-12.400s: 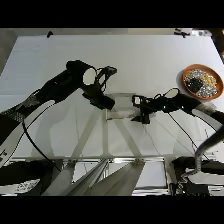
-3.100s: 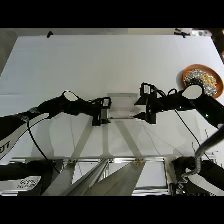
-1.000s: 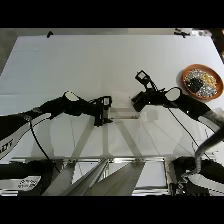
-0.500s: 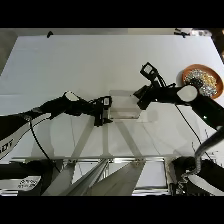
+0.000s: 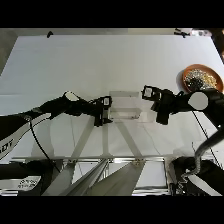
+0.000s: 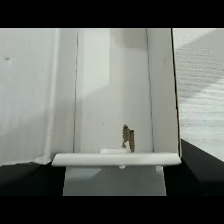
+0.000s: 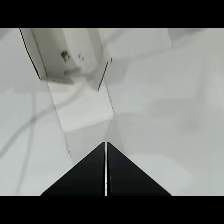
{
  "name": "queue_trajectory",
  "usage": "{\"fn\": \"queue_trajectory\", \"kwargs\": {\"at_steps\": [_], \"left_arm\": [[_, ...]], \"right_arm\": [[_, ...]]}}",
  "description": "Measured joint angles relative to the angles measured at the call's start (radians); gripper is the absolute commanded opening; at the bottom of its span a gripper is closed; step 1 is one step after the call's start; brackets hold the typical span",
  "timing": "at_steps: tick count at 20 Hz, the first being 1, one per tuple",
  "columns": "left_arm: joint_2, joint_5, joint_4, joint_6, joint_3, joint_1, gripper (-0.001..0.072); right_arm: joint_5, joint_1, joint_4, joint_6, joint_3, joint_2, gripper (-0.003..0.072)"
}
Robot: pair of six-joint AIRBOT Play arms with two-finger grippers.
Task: Fold the box and place the chain.
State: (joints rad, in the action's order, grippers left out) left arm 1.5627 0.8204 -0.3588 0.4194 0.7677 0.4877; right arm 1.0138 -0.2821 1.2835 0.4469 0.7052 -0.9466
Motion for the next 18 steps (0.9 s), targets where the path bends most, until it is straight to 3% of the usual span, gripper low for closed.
{"fn": "queue_trajectory", "kwargs": {"at_steps": [1, 2, 3, 8, 18], "left_arm": [[0.0, 0.0, 0.0, 0.0, 0.0, 0.0, 0.0314], [0.0, 0.001, 0.0, 0.0, 0.0, 0.0, 0.0314], [0.0, 0.002, 0.0, 0.0, 0.0, 0.0, 0.0314], [0.0, 0.003, 0.0, 0.0, 0.0, 0.0, 0.0314], [0.0, 0.003, 0.0, 0.0, 0.0, 0.0, 0.0314]], "right_arm": [[-0.011, 0.013, -0.011, -0.036, -0.021, -0.003, 0.0092], [-0.027, 0.022, -0.032, -0.089, -0.044, -0.006, 0.0282], [-0.045, 0.027, -0.056, -0.157, -0.068, -0.011, 0.0368], [-0.15, 0.02, -0.194, -0.433, -0.134, -0.078, 0.0364], [-0.264, 0.013, -0.393, -0.608, -0.15, -0.179, 0.032]]}}
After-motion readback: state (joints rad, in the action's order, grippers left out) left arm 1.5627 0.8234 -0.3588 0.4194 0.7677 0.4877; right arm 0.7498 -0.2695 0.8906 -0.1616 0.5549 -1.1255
